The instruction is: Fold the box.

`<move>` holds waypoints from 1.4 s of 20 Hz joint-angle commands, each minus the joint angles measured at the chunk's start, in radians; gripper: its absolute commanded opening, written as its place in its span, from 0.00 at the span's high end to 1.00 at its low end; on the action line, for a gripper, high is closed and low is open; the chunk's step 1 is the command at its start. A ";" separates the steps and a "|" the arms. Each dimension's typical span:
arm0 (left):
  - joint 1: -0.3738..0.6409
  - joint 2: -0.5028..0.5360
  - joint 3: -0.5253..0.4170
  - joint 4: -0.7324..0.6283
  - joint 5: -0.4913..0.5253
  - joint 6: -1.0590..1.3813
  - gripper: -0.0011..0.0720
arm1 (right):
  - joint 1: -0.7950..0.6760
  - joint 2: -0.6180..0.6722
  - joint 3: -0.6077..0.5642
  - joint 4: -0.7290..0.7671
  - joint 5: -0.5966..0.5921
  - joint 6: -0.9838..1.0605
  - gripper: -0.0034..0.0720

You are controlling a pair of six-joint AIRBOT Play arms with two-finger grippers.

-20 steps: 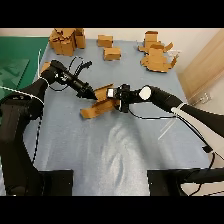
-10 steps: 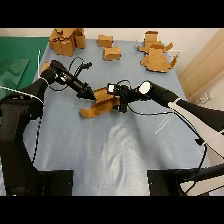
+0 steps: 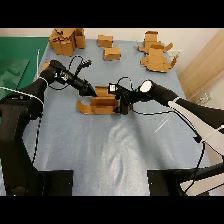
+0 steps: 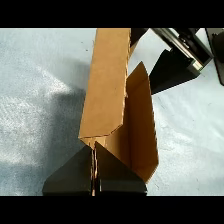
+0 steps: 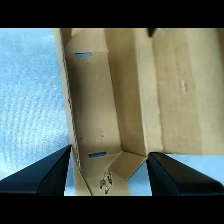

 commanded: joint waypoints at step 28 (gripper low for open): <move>-0.001 -0.001 0.000 0.022 -0.066 -0.027 0.96 | 0.010 -0.039 0.000 -0.129 0.017 0.207 0.04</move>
